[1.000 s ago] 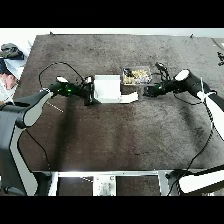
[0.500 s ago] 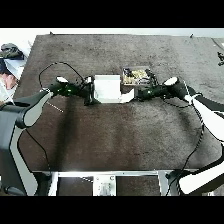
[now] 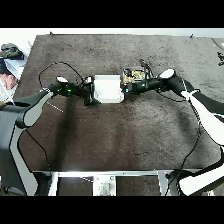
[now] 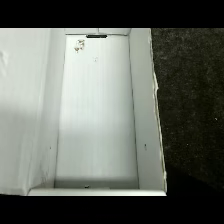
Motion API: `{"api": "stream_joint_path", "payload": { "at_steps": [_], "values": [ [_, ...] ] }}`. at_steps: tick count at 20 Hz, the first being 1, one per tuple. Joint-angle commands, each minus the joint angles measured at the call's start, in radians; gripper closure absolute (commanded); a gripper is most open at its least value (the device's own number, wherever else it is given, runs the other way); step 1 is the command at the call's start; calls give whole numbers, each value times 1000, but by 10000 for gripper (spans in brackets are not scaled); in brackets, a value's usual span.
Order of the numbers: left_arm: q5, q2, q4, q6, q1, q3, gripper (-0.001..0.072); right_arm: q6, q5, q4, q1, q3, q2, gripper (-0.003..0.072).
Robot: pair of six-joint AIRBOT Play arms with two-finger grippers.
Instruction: Fold the box and place the chain.
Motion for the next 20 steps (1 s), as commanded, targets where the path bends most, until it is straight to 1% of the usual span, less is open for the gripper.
{"api": "stream_joint_path", "payload": {
  "at_steps": [1,4,13,15,17,18,20],
  "values": [
    [0,0,0,0,0,0,364,106,1,-149,60,56,0,191],
    [0,0,0,0,0,0,364,152,1,-211,89,74,0,191],
    [0,0,0,0,0,0,364,192,-4,-224,119,79,0,193],
    [0,0,0,0,0,0,364,217,-33,-269,143,79,0,194],
    [0,0,0,0,0,0,364,271,-40,-353,166,90,-5,203],
    [0,0,0,0,0,0,364,307,-32,-401,178,114,-22,203],
    [0,0,0,0,0,0,365,333,-2,-439,196,177,-65,203]
  ]
}}
